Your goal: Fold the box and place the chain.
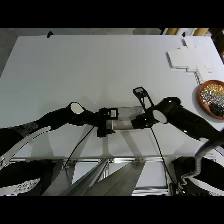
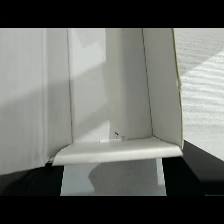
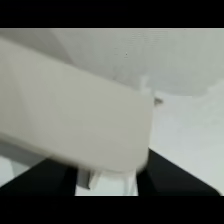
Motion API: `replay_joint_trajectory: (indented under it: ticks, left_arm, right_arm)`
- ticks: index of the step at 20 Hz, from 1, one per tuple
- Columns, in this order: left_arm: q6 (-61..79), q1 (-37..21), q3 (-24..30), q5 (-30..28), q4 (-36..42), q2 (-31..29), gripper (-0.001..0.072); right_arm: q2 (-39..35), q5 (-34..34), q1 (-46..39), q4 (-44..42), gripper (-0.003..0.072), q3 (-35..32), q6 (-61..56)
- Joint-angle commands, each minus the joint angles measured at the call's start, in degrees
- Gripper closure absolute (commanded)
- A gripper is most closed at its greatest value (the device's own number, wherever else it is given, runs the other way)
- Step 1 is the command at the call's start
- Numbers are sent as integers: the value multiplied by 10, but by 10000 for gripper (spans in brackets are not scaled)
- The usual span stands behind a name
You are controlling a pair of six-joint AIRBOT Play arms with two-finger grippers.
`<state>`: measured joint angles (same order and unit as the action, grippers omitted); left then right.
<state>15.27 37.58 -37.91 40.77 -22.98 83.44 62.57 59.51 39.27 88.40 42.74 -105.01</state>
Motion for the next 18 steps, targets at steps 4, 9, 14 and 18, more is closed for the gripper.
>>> replay_joint_trajectory:
  ticks: [4, 9, 14, 18]
  left_arm:
    - [-1, 0, 0, 0, 0, 0, 376]
    - [-1, 0, 0, 0, 0, 0, 376]
    - [-1, 0, 0, 0, 0, 0, 376]
    - [-1, 0, 0, 0, 0, 0, 376]
  right_arm:
    - [-108, 81, -47, 12, 280, 49, 81]
    - [-113, 113, -254, 21, 299, 116, 188]
    - [-105, 18, -482, 30, 378, 116, 230]
    - [-73, -10, -556, 30, 469, 116, 210]
